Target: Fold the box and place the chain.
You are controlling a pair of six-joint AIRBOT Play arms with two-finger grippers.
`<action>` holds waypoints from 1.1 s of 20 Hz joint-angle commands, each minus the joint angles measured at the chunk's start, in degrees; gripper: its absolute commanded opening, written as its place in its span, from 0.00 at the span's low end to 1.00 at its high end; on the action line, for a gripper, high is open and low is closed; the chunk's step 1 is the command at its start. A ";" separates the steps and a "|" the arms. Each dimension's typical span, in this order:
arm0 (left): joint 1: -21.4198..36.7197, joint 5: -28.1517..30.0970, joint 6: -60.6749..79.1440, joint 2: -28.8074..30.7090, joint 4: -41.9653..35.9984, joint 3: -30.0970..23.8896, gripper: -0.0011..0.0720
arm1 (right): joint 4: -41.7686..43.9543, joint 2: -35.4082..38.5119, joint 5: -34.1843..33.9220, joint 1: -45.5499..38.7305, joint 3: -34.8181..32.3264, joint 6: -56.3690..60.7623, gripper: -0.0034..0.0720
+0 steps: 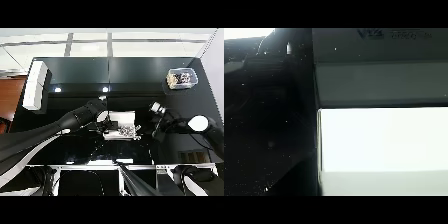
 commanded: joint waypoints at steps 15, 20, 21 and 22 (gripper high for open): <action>0.02 0.28 0.02 0.00 0.00 0.02 0.05 | 12.79 -12.22 -3.45 7.30 -0.63 -34.25 0.98; 0.02 0.22 0.02 0.00 0.00 0.02 0.05 | 12.31 -13.38 -6.40 6.73 -0.63 -31.21 0.98; 0.02 0.22 0.02 0.00 -0.02 0.02 0.05 | 11.37 -13.31 -6.73 6.16 -0.61 -28.98 0.76; 0.02 0.22 0.02 0.00 -0.02 0.02 0.05 | 9.81 -13.14 -6.69 5.60 -0.61 -27.71 0.62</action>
